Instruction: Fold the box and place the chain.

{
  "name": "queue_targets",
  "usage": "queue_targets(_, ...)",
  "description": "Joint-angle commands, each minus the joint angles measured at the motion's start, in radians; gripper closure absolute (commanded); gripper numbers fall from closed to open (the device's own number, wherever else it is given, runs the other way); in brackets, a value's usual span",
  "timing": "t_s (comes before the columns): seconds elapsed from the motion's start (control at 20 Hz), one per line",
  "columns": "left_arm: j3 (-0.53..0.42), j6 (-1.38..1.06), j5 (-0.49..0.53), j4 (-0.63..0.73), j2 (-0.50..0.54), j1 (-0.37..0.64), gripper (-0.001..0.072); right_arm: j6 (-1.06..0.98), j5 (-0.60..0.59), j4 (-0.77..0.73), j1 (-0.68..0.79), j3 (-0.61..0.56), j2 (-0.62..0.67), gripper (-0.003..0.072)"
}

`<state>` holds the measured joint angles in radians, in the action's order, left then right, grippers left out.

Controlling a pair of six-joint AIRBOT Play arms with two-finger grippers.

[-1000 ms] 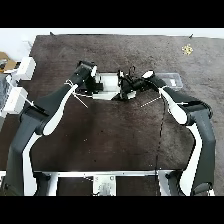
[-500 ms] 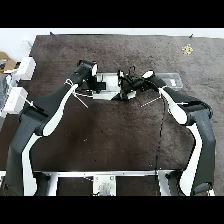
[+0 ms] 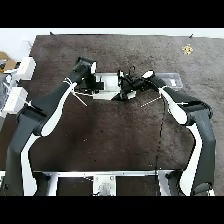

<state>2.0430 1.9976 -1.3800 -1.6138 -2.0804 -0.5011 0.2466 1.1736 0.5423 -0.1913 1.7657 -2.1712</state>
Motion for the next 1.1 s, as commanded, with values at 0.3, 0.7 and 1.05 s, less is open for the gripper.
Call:
queue_targets(0.3, 0.016, -0.537, 0.036, -0.052, 0.182, 0.0, 0.0427, 0.0, 0.0, 0.0, -0.001, 0.0, 0.0, 0.0363)
queue_targets(0.7, -0.022, -1.268, 0.114, 0.584, 0.241, 0.253, 0.0342, 0.0, 0.0, 0.0, -0.001, 0.0, 0.0, 0.0363)
queue_targets(1.05, -0.194, -1.784, 0.002, 1.163, 0.129, 0.5, 0.0279, 0.0, 0.0, 0.0, -0.001, 0.0, 0.0, 0.0363)
